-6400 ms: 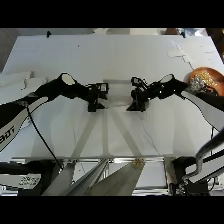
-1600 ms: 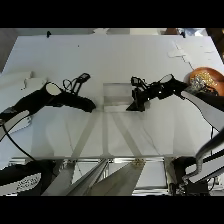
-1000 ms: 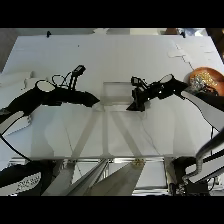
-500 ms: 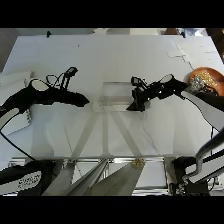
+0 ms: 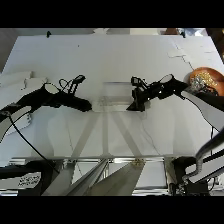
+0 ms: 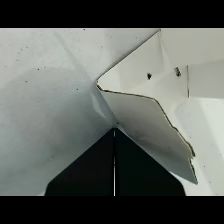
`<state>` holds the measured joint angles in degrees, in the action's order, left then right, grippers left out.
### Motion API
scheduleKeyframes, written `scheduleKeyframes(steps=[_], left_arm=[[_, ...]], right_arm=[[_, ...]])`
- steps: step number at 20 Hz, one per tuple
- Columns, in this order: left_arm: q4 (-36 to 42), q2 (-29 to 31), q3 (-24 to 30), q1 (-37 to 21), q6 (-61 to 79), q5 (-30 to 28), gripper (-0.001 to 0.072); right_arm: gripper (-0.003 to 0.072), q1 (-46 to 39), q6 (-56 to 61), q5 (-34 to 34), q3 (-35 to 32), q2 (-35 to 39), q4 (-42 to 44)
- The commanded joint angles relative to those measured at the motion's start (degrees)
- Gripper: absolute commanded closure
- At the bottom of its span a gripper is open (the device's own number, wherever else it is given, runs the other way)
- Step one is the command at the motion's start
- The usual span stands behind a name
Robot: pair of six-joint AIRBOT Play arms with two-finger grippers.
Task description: Fold the box and place the chain.
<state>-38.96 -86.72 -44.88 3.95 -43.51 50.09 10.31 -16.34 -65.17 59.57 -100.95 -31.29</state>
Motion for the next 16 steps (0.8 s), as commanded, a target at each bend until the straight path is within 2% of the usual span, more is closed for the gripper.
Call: scheduleKeyframes(steps=[1,4,12,14,16], left_arm=[[6.38,-0.57,0.04,0.33,3.34,0.92,0.0704],[13.77,-0.55,0.04,0.33,7.74,2.99,0.0704],[15.47,-0.15,0.04,0.24,8.37,3.15,0.0702],[16.68,0.66,0.04,0.04,9.16,3.08,0.0669],[18.23,1.46,0.04,-0.48,9.38,3.04,0.0666]], right_arm=[[0.0273,-0.02,0.02,0.00,0.04,0.04,0.02],[0.0273,-0.02,0.02,0.00,0.04,0.04,0.02],[0.0273,-0.07,0.02,0.00,0.04,0.04,0.02],[0.0273,-0.02,0.02,0.00,0.04,0.04,0.02],[0.0273,-0.02,0.02,0.00,0.04,0.04,0.02]])
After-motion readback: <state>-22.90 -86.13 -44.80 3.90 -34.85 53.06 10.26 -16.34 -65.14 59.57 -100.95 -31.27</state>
